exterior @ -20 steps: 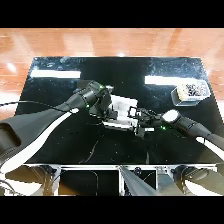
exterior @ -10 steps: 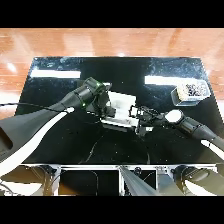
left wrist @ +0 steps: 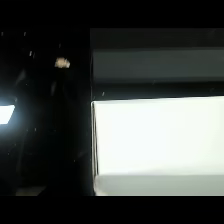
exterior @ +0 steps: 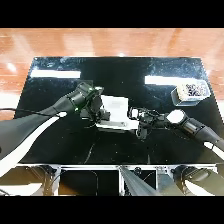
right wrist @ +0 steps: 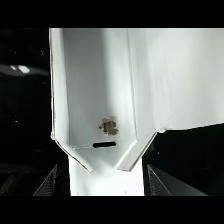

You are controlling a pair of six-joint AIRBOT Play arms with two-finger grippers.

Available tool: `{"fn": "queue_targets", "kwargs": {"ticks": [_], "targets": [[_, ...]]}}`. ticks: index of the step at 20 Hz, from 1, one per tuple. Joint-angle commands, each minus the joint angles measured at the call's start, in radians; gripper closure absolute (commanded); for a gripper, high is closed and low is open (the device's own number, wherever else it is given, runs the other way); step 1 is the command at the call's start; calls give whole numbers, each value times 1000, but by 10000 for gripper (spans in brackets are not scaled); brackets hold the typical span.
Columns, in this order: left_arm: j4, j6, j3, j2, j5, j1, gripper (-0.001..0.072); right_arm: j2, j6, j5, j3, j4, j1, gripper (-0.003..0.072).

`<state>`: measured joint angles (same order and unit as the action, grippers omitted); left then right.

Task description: Fold the box and place the chain.

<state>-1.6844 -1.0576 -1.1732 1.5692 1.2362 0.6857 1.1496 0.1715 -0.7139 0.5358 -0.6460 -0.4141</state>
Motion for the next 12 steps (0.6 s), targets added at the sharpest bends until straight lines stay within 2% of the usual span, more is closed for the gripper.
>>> {"fn": "queue_targets", "kwargs": {"ticks": [1, 5, 8, 9, 10, 12], "targets": [[-14, 11, 26, -13, -37, -2, 687, 0, -2, -1, 0, -1, 0, -26], [-7, 11, 26, -12, -41, -2, 688, 2, -2, 27, 0, 6, -22, -25], [-8, 11, 26, -6, -39, 0, 688, 14, 7, 106, 0, -1, -74, -23], [-8, 11, 27, -5, -39, 0, 688, 20, 8, 124, 0, 0, -87, 47], [-10, 11, 27, -5, -38, 0, 688, 24, 8, 126, 0, 1, -95, 234], [-10, 11, 27, -5, -38, 0, 688, 27, 8, 130, 0, 9, -97, 257]]}}
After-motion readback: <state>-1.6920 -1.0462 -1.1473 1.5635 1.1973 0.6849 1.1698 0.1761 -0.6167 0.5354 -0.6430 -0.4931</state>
